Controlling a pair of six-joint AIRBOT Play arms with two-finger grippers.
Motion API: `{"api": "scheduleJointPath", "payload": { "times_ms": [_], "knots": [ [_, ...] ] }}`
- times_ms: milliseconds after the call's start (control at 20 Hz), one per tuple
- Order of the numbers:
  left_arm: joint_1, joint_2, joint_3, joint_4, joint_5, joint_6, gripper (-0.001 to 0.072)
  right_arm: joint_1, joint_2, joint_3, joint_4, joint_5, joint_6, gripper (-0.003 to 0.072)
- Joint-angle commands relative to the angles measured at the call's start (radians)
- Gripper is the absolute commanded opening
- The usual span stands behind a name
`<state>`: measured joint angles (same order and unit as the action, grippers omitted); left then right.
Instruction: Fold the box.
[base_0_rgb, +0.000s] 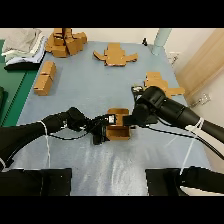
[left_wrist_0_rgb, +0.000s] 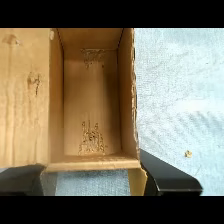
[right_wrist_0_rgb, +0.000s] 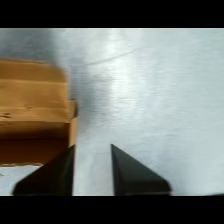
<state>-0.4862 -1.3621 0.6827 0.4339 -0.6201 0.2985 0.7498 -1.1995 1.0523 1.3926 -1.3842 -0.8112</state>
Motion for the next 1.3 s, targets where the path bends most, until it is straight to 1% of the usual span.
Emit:
{"api": "scheduleJointPath", "payload": {
  "times_ms": [0,50,100,150,200,250,300,350,400,450,500,550,650,750,850,950,1150,1250],
  "knots": [
    [0.000,0.001,0.000,0.000,0.000,0.000,0.0527,-0.111,0.007,0.004,-0.071,-0.026,-0.086,0.0180],
    [0.000,0.001,0.000,0.000,0.000,0.000,0.0527,-0.163,-0.006,0.004,-0.055,0.004,-0.136,0.0029],
    [0.000,0.001,0.000,0.000,0.000,0.000,0.0527,-0.225,-0.023,0.004,-0.002,0.054,-0.215,0.0003],
    [0.000,0.001,0.000,0.000,0.000,0.000,0.0527,-0.287,-0.042,0.004,0.093,0.114,-0.311,0.0002],
    [0.000,0.001,0.000,0.000,0.000,0.000,0.0527,-0.355,-0.066,0.005,0.246,0.192,-0.438,0.0002],
    [0.000,0.001,0.000,0.000,0.000,0.000,0.0527,-0.423,-0.095,0.006,0.434,0.263,-0.600,0.0002],
    [0.000,0.001,0.000,0.000,0.000,0.000,0.0527,-0.488,-0.131,0.016,0.636,0.292,-0.777,0.0002],
    [0.000,0.001,0.000,0.000,0.000,0.000,0.0527,-0.539,-0.174,0.039,0.801,0.276,-0.943,0.0002],
    [0.000,0.001,0.000,0.000,0.000,0.000,0.0527,-0.581,-0.222,0.074,0.928,0.222,-1.073,0.0002],
    [0.000,0.001,0.000,0.000,0.000,0.000,0.0527,-0.615,-0.277,0.122,1.010,0.148,-1.155,0.0002],
    [0.000,0.001,0.000,0.000,0.000,0.000,0.0527,-0.633,-0.328,0.170,1.049,0.075,-1.201,0.0002],
    [0.000,0.001,0.000,0.000,0.000,0.000,0.0527,-0.639,-0.378,0.221,1.057,0.002,-1.211,0.0002],
    [0.000,0.001,0.000,0.000,0.000,0.000,0.0527,-0.629,-0.439,0.280,1.061,-0.093,-1.215,0.0002],
    [0.000,0.001,0.000,0.000,0.000,0.000,0.0527,-0.599,-0.446,0.281,1.059,-0.130,-1.264,0.0001],
    [0.000,0.001,0.000,0.000,0.000,0.000,0.0527,-0.567,-0.446,0.281,1.043,-0.196,-1.285,0.0003],
    [0.000,0.001,0.000,0.000,0.000,0.000,0.0527,-0.531,-0.422,0.264,1.001,-0.196,-1.289,0.0003],
    [0.000,0.001,0.000,0.000,0.000,0.000,0.0527,-0.486,-0.327,0.209,0.973,-0.119,-1.326,0.0003],
    [0.000,0.001,0.000,0.000,0.000,0.000,0.0527,-0.463,-0.276,0.170,0.939,-0.060,-1.326,0.0003]
  ]
}}
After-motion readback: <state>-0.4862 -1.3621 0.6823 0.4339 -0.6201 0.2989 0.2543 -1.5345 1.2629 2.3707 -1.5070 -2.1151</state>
